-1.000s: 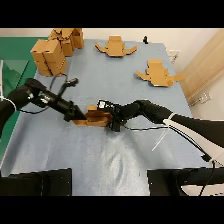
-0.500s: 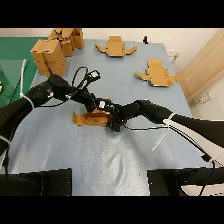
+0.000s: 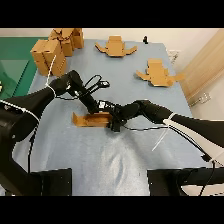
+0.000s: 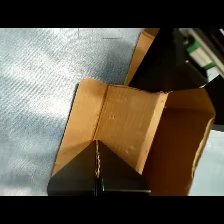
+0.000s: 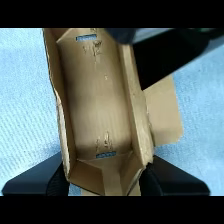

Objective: Fold the box.

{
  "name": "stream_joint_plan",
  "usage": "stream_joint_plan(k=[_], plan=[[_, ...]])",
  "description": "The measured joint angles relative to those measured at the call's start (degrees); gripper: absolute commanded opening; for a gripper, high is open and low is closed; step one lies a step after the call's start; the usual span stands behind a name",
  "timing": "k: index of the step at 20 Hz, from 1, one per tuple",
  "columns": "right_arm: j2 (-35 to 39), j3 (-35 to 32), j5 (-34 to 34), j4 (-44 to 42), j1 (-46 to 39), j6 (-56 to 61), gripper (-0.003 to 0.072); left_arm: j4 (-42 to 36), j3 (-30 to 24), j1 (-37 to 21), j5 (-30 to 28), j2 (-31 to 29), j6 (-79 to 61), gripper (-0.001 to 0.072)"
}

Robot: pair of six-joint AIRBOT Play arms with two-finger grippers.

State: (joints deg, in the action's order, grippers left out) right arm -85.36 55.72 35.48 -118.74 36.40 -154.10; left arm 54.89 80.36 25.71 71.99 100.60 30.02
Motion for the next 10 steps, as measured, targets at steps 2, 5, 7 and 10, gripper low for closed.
stream_joint_plan(k=[2, 5, 7, 10], plan=[[0.0, 0.0, 0.0, 0.0, 0.0, 0.0, 0.001, 0.7, 1.5, -1.7, -0.5, -1.4, 1.1, 0.0016], [0.0, 0.0, 0.3, 0.0, 0.0, 0.2, 0.001, 0.4, 2.3, -7.2, -1.4, -7.1, 1.9, 0.0015], [0.0, 0.0, 0.6, 0.0, 0.0, 0.2, 0.001, -0.2, 0.7, -11.7, -2.1, -12.1, 1.6, 0.0016], [0.0, 0.0, 0.9, 0.0, 0.0, 0.2, 0.001, -0.8, -7.1, -16.9, -2.0, -21.1, -4.0, 0.0022]])
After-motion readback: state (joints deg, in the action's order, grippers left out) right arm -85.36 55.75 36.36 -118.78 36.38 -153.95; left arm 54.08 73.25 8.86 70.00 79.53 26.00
